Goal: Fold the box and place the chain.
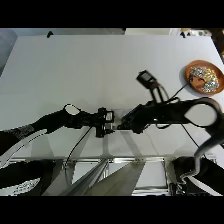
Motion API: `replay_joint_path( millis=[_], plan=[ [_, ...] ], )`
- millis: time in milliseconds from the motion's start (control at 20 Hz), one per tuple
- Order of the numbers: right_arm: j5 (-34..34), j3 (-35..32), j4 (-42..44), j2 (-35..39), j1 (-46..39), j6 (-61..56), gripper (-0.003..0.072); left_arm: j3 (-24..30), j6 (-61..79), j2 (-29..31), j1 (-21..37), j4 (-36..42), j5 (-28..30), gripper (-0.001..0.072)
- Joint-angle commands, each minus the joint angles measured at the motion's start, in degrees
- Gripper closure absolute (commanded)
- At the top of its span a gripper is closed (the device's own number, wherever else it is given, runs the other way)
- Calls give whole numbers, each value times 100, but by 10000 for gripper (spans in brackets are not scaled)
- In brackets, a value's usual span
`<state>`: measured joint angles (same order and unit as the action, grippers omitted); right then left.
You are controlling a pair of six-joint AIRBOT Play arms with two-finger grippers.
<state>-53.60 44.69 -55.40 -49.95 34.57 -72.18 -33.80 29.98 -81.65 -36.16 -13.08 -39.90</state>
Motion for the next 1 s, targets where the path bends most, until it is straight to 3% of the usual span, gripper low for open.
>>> replay_joint_path(
  millis=[0, 200, 400, 650, 800, 950],
  plan=[
    [4, 4, -162, -632, 197, -70, 666, -2, 0, 4, 0, 0, 2, 499],
    [-98, 4, -205, -997, 197, -105, 662, -2, 0, 4, 0, 0, 2, 499],
    [-393, 81, -179, -859, 197, -273, 482, -2, 0, 4, 0, 0, 2, 499],
    [-1338, 911, -420, -562, -240, -302, 479, -2, 0, 4, 0, -2, 0, 499],
    [-2050, 1390, -1189, -372, -890, -619, 482, -2, 0, 4, 0, 0, 0, 499],
    [-2232, 1370, -2581, -310, -1543, -894, 482, -2, 0, 4, 0, -2, 0, 499]
  ],
)
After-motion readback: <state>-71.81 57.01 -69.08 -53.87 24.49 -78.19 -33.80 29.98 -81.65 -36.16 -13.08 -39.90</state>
